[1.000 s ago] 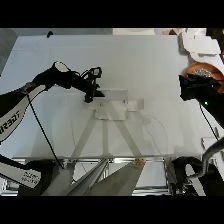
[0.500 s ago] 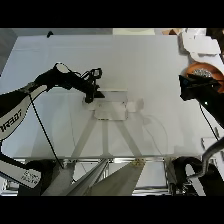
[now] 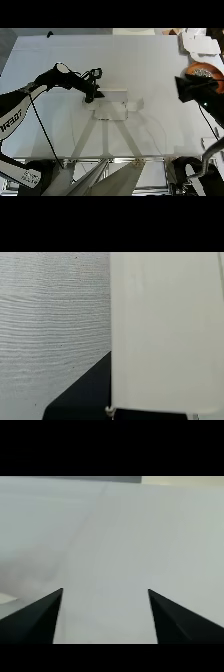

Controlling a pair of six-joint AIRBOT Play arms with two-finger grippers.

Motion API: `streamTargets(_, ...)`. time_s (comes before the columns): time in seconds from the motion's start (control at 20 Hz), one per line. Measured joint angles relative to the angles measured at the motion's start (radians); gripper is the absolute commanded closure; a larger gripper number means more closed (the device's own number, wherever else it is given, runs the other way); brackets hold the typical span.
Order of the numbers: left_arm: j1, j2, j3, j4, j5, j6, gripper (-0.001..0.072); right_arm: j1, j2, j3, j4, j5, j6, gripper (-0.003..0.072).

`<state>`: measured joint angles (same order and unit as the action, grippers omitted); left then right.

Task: Fold the box and place the chain.

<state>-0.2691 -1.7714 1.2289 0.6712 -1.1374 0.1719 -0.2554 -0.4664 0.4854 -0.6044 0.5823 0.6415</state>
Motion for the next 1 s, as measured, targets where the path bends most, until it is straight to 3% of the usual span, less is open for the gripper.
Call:
streamTargets(0.05, 0.0, 0.0, 0.0, 0.0, 0.0, 0.0, 0.0696, 0.0, 0.0, 0.004, 0.005, 0.06, -0.048, -0.001)
streamTargets(0.3, 0.0, 0.0, 0.0, 0.002, 0.0, 0.0, 0.0696, 0.0, 0.0, 0.011, 0.011, 0.34, -0.354, -0.0011)
streamTargets(0.45, 0.0, 0.0, 0.0, 0.002, 0.0, 0.0, 0.0696, 0.0, -0.006, 0.012, 0.013, 0.424, -0.492, -0.001)
streamTargets(0.65, 0.0, 0.0, 0.0, 0.002, 0.0, 0.0, 0.0696, 0.027, -0.059, 0.012, 0.013, 0.462, -0.584, -0.0008)
streamTargets(0.8, 0.0, 0.0, 0.0, 0.002, 0.0, 0.0, 0.0696, 0.125, -0.124, 0.012, -0.002, 0.462, -0.657, -0.0008)
streamTargets(1.0, 0.0, 0.0, 0.0, 0.002, 0.0, 0.0, 0.0696, 0.299, -0.232, 0.013, -0.051, 0.365, -0.72, -0.0002)
